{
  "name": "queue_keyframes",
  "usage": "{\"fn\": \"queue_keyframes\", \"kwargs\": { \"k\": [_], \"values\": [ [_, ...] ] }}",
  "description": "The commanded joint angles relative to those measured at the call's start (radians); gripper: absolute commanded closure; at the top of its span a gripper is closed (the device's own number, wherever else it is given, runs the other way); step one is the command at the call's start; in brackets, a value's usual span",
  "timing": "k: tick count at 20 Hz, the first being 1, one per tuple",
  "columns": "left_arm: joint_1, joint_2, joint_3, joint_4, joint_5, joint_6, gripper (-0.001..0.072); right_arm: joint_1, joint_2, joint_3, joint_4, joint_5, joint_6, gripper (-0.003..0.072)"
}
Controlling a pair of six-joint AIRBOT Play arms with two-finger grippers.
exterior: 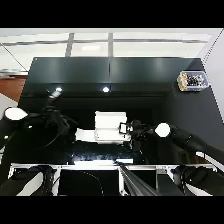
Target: Fold the box and place the chain.
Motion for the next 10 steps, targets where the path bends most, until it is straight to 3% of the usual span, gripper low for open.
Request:
{"fn": "queue_keyframes", "kwargs": {
  "k": [1,5,10],
  "values": [
    [0.212,0.021,-0.066,0.004,-0.018,-0.292,0.0682,0.0,-0.001,0.0,0.0,0.001,0.0,0.0155],
    [0.211,-0.019,-0.158,0.003,0.005,-0.508,0.0682,0.0,-0.001,-0.001,0.0,0.001,0.0,0.0155],
    [0.166,-0.143,-0.192,-0.026,-0.002,-0.463,0.0682,0.0,-0.001,0.0,0.0,0.001,0.0,0.0155]
  ]
}}
